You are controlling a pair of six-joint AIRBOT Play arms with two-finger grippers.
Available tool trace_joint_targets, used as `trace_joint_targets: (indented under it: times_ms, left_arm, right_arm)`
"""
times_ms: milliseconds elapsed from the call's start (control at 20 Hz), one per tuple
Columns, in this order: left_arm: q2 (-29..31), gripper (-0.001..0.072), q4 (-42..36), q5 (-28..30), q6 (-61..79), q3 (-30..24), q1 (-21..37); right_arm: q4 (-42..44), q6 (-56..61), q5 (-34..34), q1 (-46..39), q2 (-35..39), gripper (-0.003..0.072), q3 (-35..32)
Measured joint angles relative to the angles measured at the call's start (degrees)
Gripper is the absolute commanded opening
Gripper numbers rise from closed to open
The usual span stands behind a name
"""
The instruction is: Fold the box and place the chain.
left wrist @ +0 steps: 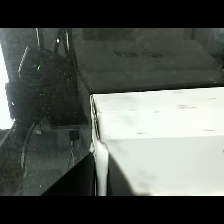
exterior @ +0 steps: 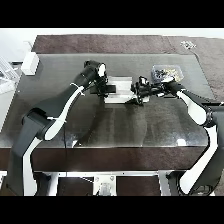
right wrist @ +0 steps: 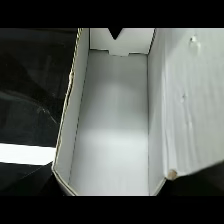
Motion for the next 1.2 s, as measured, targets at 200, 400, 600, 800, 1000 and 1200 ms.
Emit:
trace_joint_targets:
  times_ms: [200, 400, 600, 800, 1000, 1200]
  left_arm:
    - [0.0, 0.0269, 0.1, 0.0, 0.5, 0.0, 0.0]
    - [0.0, 0.0572, -0.1, -0.6, 0.8, 0.0, 0.0]
    - [1.0, 0.0573, -0.7, -1.0, 1.5, 0.2, 0.1]
    - [3.4, 0.0573, -1.1, -2.0, 3.6, 0.3, 0.3]
    - [7.1, 0.0573, -1.9, -5.6, 8.8, 0.3, 2.0]
    - [9.7, 0.0573, -3.0, -9.0, 21.0, 0.3, 6.4]
  right_arm:
    - [-0.1, 0.0, -0.1, 0.0, 0.0, 0.0582, 0.0]
    - [-0.3, 0.0, -0.3, 0.1, 0.0, 0.0582, 0.0]
    - [-0.3, 0.0, -0.2, 0.1, 0.0, 0.0582, 0.0]
    - [-0.2, 0.0, -0.2, 0.1, 0.0, 0.0582, 0.0]
    - [-0.2, 0.0, -0.2, 0.1, 0.0, 0.0582, 0.0]
    - [-0.2, 0.0, -0.2, 0.1, 0.0, 0.0582, 0.0]
